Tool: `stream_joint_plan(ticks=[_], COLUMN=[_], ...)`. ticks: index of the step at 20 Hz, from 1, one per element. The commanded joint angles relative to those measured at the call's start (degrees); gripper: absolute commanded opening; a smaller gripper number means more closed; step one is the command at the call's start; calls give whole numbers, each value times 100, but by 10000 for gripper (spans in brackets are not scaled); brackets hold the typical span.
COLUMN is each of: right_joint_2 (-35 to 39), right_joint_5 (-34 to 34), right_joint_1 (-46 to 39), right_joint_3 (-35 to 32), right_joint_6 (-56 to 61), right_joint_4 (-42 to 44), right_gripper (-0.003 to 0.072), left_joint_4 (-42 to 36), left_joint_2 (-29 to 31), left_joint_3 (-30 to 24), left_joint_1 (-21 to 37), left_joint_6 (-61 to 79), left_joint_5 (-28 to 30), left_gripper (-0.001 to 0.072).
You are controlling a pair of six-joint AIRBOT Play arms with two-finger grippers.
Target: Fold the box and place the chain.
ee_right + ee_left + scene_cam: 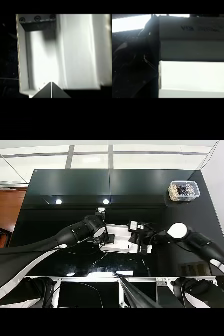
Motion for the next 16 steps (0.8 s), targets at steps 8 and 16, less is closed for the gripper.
stream_joint_plan(ticks=[8, 16], right_joint_2=[348, -107], right_joint_5=[240, -922], right_joint_1=[-1106, 133], right_joint_3=[-566, -745], right_joint_6=[278, -1384], right_joint_4=[-474, 94], right_gripper=[568, 546], left_joint_4=[0, -2], left_joint_2=[-4, -4], left_joint_3=[2, 2], left_joint_1=[4, 4], left_joint_6=[7, 7], left_joint_5=[0, 0], left_gripper=[31, 31])
